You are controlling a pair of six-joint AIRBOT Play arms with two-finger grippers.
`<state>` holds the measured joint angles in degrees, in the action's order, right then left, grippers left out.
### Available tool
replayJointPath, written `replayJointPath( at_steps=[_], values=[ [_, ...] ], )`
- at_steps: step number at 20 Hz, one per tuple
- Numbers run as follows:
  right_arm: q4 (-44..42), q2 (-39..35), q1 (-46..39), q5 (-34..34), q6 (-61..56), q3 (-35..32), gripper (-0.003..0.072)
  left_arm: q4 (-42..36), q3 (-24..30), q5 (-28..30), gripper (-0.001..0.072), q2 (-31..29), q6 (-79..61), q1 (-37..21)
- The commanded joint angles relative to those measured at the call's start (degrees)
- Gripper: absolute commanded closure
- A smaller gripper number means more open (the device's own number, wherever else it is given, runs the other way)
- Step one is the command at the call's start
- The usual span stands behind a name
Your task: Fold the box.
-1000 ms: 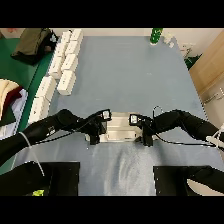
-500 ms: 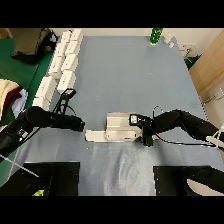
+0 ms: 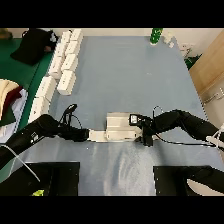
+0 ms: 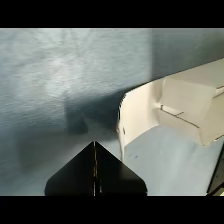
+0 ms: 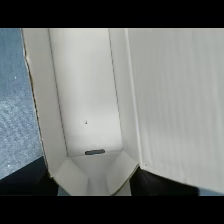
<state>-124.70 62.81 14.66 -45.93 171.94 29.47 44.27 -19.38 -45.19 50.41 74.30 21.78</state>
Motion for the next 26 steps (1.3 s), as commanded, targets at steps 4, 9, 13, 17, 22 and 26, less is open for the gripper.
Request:
replayJointPath(
  at_steps=[4, 9, 13, 17, 22, 26],
  values=[
    [-0.02, -0.02, 0.00, 0.02, 0.00, -0.02, 0.0168, -6.58, 0.72, 10.32, 0.0695, 1.05, -0.13, 10.56],
    [0.00, -0.02, 0.00, 0.02, 0.00, -0.02, 0.0167, -7.02, -3.48, 7.67, 0.0695, 1.01, -0.20, 10.73],
    [0.00, -0.02, 0.00, 0.02, 0.00, -0.02, 0.0168, -6.97, -6.19, 7.13, 0.0693, 1.03, -0.11, 10.62],
    [-0.02, -0.02, 0.00, 0.02, 0.00, -0.02, 0.0168, -7.06, -6.95, 6.99, 0.0693, 1.03, 0.20, 10.64],
    [-0.02, -0.02, 0.00, 0.02, 0.00, -0.02, 0.0168, -7.08, -6.93, 5.57, 0.0367, 1.05, 0.31, 10.64],
    [0.00, -0.02, 0.00, 0.02, 0.00, -0.02, 0.0167, -7.06, -6.93, 5.75, 0.0342, 1.05, 0.24, 10.64]
  ],
)
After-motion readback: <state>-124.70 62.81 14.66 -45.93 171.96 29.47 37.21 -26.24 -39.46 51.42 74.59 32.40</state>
